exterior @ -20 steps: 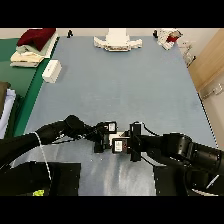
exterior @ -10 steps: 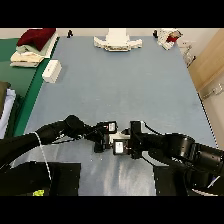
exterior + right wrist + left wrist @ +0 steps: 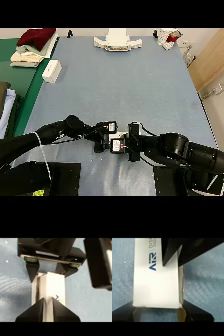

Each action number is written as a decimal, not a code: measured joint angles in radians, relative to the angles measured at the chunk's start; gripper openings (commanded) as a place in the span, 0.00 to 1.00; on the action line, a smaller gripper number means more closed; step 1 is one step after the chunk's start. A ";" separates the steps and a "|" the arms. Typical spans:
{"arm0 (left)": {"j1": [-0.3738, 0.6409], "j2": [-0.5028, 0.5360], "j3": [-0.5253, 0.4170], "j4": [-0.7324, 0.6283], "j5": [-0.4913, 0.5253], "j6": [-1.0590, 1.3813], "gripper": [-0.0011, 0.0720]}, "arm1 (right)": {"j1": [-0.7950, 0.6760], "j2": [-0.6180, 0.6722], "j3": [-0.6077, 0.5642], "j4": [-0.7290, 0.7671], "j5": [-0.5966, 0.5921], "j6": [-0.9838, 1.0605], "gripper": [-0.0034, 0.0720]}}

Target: Fold the box.

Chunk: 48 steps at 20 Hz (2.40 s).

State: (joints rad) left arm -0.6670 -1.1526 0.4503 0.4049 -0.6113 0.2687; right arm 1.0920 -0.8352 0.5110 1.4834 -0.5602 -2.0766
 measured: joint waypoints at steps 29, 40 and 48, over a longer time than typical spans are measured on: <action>-0.001 0.000 0.000 -0.001 -0.001 0.000 0.67 | -0.035 0.240 -0.341 0.062 0.462 0.840 0.07; -0.001 0.000 0.000 0.000 0.000 0.000 0.67 | -0.045 0.141 -0.351 0.056 0.486 0.855 0.07; -0.001 0.000 0.000 -0.001 0.000 0.000 0.67 | -0.045 0.132 -0.351 0.056 0.483 0.856 0.07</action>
State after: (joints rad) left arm -0.6678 -1.1530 0.4503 0.4042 -0.6117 0.2687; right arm 1.0473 -0.7036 0.1604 1.5398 -0.0776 -1.2205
